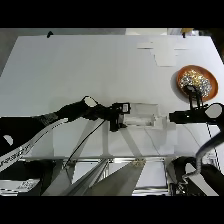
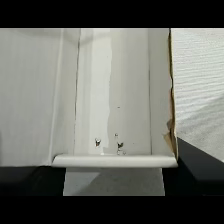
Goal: Fold the box and place the chain.
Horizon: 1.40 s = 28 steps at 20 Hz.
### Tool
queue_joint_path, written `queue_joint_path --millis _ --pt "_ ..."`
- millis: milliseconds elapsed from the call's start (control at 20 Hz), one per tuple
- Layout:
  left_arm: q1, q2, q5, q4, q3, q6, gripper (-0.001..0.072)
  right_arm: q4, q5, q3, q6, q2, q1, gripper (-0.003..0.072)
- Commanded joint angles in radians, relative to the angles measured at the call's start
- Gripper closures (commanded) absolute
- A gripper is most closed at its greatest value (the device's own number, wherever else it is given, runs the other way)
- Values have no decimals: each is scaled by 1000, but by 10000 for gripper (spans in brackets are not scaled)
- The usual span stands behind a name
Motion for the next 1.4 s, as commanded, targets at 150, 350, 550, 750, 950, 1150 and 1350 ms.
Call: queue_joint_path --millis 150,350,550,750,950,1150,1350 --pt "0 0 0 0 0 0 377 176 176 0 7 -138 -23 670" --pt "0 0 0 0 0 0 377 307 180 0 -84 -138 -23 670" --pt "0 0 0 0 0 0 377 321 204 0 -93 -130 -23 670" --pt "0 0 0 0 0 0 377 321 212 0 -95 -72 -23 599" --pt "0 0 0 0 0 0 377 341 208 0 -95 -8 -17 520" --pt "0 0 0 0 0 0 377 336 204 0 -95 33 34 507" --pt "0 0 0 0 0 0 377 339 195 0 -95 47 45 503"
